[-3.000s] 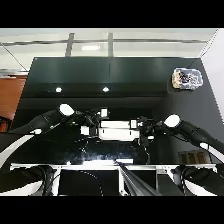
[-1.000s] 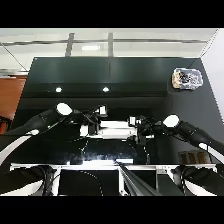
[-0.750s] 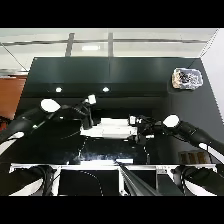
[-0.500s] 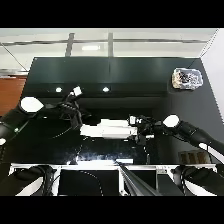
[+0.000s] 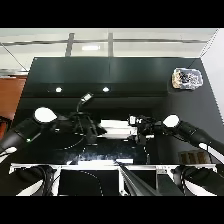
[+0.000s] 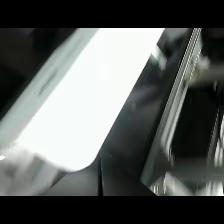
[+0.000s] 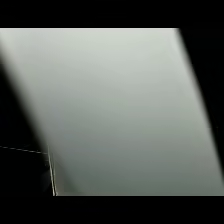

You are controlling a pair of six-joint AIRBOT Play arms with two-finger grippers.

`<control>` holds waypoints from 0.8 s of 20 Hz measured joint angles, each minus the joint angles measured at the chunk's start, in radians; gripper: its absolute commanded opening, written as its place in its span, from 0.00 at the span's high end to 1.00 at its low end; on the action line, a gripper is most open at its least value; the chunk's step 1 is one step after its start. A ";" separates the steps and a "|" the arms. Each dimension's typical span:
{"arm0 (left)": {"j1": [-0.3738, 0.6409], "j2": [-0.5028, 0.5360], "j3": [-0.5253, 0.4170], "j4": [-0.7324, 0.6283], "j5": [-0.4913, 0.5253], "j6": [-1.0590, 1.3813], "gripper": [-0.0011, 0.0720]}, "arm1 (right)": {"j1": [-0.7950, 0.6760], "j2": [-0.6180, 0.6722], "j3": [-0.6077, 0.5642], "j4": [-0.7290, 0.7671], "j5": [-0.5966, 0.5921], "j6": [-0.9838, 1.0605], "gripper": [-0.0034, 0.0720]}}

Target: Fold the box and place the chain.

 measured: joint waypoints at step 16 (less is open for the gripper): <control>-0.097 -0.194 -0.002 -0.203 0.455 0.188 0.95 | 0.000 0.000 0.000 0.000 0.000 0.000 0.32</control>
